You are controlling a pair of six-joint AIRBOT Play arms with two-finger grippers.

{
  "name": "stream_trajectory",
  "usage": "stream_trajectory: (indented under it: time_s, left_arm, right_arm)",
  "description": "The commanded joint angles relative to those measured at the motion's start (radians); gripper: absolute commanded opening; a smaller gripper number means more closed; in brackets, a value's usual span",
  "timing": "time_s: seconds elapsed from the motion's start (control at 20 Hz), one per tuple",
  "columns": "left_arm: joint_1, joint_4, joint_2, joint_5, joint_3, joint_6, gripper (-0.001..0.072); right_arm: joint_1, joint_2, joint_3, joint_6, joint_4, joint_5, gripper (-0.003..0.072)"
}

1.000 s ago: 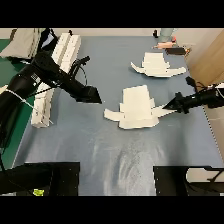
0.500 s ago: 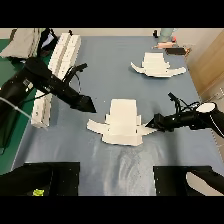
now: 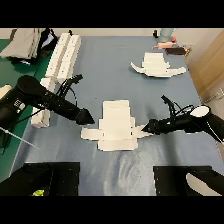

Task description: Fold the box.

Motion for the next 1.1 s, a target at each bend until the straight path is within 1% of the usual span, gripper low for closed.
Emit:
stream_trajectory:
  time_s: [0.0,0.05,0.1,0.2,0.3,0.45,0.6,0.75,0.9,1.05]
  left_arm:
    - [-0.007,-0.008,0.003,0.030,-0.010,-0.026,0.0510]
    - [-0.007,0.018,-0.009,0.054,-0.010,-0.027,0.0510]
    - [-0.004,0.056,-0.028,0.075,-0.009,-0.032,0.0540]
    - [0.026,0.080,-0.093,0.106,-0.009,-0.035,0.0550]
    - [0.060,0.044,-0.178,0.136,-0.007,0.026,0.0549]
    - [0.095,-0.082,-0.324,0.159,0.016,0.159,0.0549]
    - [0.096,-0.179,-0.486,0.148,0.110,0.251,0.0548]
    - [0.079,-0.218,-0.630,0.085,0.234,0.257,0.0548]
    - [0.045,-0.223,-0.714,0.044,0.315,0.275,0.0547]
    - [0.009,-0.224,-0.750,0.047,0.356,0.278,0.0546]
  right_arm:
    - [0.084,0.074,-0.014,-0.054,-0.022,-0.112,0.0002]
    - [0.107,0.111,-0.027,-0.053,-0.024,-0.155,0.0002]
    - [0.122,0.142,-0.038,-0.042,-0.026,-0.180,0.0002]
    - [0.135,0.193,-0.055,0.002,-0.064,-0.197,0.0002]
    - [0.135,0.216,-0.064,0.026,-0.085,-0.194,0.0002]
    - [0.135,0.225,-0.069,0.035,-0.082,-0.170,0.0002]
    - [0.135,0.225,-0.069,0.035,-0.083,-0.153,0.0002]
    - [0.135,0.225,-0.069,0.035,-0.083,-0.151,0.0002]
    - [0.135,0.225,-0.069,0.035,-0.082,-0.147,0.0002]
    - [0.135,0.225,-0.069,0.032,-0.083,-0.147,0.0002]
